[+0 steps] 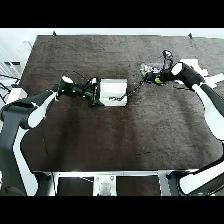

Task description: Fold the box and place the chain.

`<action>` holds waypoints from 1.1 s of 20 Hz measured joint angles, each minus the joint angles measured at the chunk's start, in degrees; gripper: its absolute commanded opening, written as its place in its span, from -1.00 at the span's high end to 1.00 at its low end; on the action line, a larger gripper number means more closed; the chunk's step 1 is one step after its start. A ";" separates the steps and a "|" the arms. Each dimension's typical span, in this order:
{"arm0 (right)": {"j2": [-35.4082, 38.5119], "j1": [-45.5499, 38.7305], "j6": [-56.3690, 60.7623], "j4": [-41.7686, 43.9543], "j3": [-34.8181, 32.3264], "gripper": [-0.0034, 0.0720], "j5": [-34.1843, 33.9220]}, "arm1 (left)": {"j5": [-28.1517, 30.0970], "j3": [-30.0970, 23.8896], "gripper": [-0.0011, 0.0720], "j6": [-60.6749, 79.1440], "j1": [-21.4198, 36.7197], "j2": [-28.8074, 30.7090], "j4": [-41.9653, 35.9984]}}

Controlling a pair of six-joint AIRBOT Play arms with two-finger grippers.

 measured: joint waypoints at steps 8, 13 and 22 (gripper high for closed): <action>-6.29 1.68 1.38 -0.87 5.55 -0.55 -0.39 | -0.04 0.00 -0.14 -0.02 -0.02 0.00 -0.02; -9.03 2.14 1.42 -0.70 6.14 -0.17 -2.86 | -0.11 0.00 -0.14 -0.02 -0.02 0.00 -0.02; -9.70 2.19 1.09 -0.70 6.47 0.88 -5.79 | -0.15 0.00 -0.14 -0.02 0.00 0.00 -0.04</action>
